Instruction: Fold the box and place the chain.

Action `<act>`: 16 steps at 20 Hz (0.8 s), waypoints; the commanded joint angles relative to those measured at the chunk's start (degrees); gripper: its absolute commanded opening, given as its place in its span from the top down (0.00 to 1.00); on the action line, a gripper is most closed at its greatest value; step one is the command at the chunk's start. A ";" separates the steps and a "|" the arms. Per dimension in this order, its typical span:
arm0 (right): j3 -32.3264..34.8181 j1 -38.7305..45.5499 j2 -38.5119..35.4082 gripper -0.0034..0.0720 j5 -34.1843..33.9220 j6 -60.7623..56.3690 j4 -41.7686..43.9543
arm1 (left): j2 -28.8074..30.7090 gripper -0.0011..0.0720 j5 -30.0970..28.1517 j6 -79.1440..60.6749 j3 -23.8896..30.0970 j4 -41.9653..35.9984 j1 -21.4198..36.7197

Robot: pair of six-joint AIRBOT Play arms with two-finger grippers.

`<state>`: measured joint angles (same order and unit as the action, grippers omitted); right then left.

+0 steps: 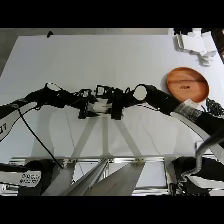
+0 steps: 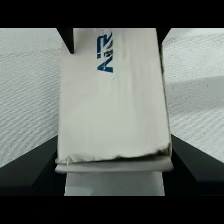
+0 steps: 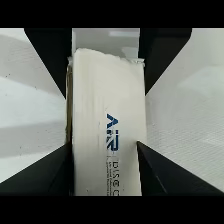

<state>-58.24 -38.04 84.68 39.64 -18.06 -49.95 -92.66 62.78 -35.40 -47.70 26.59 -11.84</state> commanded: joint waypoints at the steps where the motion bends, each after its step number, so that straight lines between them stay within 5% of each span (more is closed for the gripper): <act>1: 1.16 -0.70 -0.02 0.35 0.11 -0.31 0.00 | 0.00 0.73 -0.02 0.04 -0.04 0.00 0.02; 9: 1.09 1.03 -7.13 0.30 1.07 -3.41 2.97 | 0.00 0.73 0.00 0.04 -0.04 0.00 0.02; 11: 1.09 4.22 -6.91 0.58 3.67 -10.03 13.81 | 0.00 0.73 0.00 0.04 -0.04 -0.02 0.02; 12: 1.09 6.36 -6.01 0.89 5.86 -12.79 19.82 | 0.00 0.73 0.00 0.04 -0.04 -0.02 0.02; 16: 1.11 7.37 -1.01 0.94 9.75 -16.48 25.66 | 0.00 0.73 0.00 0.04 -0.04 -0.02 0.02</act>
